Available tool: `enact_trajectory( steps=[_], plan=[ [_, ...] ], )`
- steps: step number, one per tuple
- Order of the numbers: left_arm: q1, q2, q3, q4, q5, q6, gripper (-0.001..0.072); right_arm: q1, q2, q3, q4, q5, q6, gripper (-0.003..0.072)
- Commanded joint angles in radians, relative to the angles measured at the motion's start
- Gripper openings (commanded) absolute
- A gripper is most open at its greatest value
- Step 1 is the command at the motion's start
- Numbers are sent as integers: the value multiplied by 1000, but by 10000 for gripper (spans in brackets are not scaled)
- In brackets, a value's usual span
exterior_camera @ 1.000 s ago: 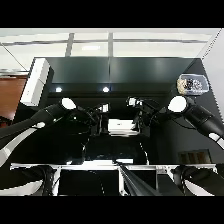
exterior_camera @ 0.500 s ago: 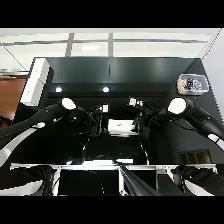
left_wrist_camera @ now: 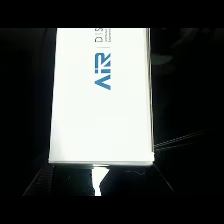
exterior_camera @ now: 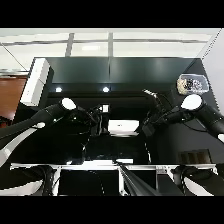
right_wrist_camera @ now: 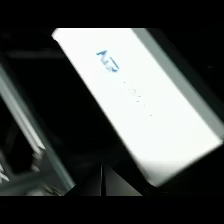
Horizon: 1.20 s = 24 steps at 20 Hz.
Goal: Fold the box and place the chain.
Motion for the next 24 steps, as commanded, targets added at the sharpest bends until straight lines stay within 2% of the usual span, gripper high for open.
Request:
enact_trajectory(
  steps=[1, 5, 9, 17, 20, 21, 22, 23, 24],
  plan=[
    [0, -1, 0, 0, 6, 1, 334, -31, -5, -127, 294, -101, 56, 11],
    [0, -1, 0, 0, 6, 1, 335, -21, -27, -193, 305, -253, 82, 12],
    [0, -1, 0, 0, 6, 1, 334, -19, -43, -194, 220, -309, 121, 12],
    [0, -1, 0, -4, 24, 1, 334, -13, -43, -193, 196, -294, 123, 18],
    [1, 0, 1, -4, 25, 1, 339, -25, -18, -138, 166, -186, 119, 18],
    [3, 1, 1, -3, 25, 1, 405, -43, 5, -108, 142, -135, 122, 18],
    [5, 5, 1, 0, 24, 0, 514, -71, 39, -76, 110, -86, 135, 18],
    [8, 14, 1, 5, 24, -6, 672, -105, 78, -49, 69, -44, 159, 18],
    [13, 29, 1, 24, 23, -24, 719, -151, 127, -30, 22, -8, 182, 18]
  ],
)
